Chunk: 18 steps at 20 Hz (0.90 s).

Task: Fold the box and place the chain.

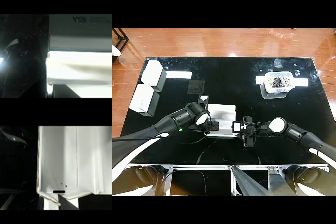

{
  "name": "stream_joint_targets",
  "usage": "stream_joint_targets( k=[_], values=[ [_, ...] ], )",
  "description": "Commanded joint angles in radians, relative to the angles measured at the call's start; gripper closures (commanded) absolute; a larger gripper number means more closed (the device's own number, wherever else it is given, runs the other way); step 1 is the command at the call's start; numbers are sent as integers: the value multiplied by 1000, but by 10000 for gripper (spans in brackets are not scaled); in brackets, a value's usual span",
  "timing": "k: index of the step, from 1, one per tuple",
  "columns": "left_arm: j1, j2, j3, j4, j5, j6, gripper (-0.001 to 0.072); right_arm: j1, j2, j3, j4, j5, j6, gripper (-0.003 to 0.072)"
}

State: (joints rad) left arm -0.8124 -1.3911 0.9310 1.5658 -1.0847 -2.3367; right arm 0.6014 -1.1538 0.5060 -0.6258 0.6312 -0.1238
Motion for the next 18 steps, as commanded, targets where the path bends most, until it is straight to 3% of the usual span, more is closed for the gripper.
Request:
stream_joint_targets(
  k=[1,7,9,18],
  values=[
    [0,-1,0,-3,2,-1,688,4,-3,1,31,-15,1,499],
    [0,-1,0,-5,1,-1,688,4,-3,1,27,-39,2,476],
    [0,-1,0,-7,1,-1,689,4,-3,1,28,-40,5,312],
    [0,-1,0,-8,0,-1,688,3,-3,1,22,-49,16,352]
  ],
)
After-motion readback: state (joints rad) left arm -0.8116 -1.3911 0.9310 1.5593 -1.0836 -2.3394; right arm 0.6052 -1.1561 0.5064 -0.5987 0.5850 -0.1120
